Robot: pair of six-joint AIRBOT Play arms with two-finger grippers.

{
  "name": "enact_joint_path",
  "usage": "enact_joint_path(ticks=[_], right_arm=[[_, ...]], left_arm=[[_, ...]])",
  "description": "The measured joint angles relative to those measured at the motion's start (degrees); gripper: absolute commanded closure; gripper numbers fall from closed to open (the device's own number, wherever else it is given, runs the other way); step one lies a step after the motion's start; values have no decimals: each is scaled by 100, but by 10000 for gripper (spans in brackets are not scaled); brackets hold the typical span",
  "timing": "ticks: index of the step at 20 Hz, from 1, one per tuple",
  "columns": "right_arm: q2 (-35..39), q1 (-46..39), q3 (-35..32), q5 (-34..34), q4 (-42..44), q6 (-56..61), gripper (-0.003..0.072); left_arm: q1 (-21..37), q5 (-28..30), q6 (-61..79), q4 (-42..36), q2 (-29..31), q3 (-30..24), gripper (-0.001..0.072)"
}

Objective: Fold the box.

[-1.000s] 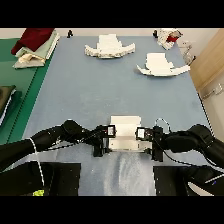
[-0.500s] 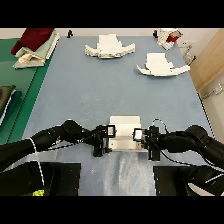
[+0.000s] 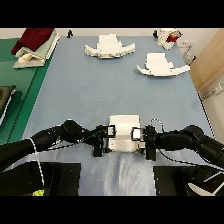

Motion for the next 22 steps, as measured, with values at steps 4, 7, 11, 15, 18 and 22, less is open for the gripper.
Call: enact_joint_path(ticks=[4,7,11,15,18,22], right_arm=[[-22,0,-2,24,35,-42,106],[31,-13,37,-151,-46,188,237],[214,-22,396,-1086,-981,1766,571],[457,-157,833,-2258,-3202,4168,684],[507,-761,1019,-2876,-4489,5823,684],[107,-2354,1088,-3104,-3777,6837,684]], left_arm=[[2,0,0,0,0,0,190],[0,-15,-2,-2,0,0,190],[0,4,-15,-20,-2,0,190],[0,4,-13,-13,0,0,190],[0,2,-11,-9,0,0,191],[0,0,-4,-4,0,0,190]])
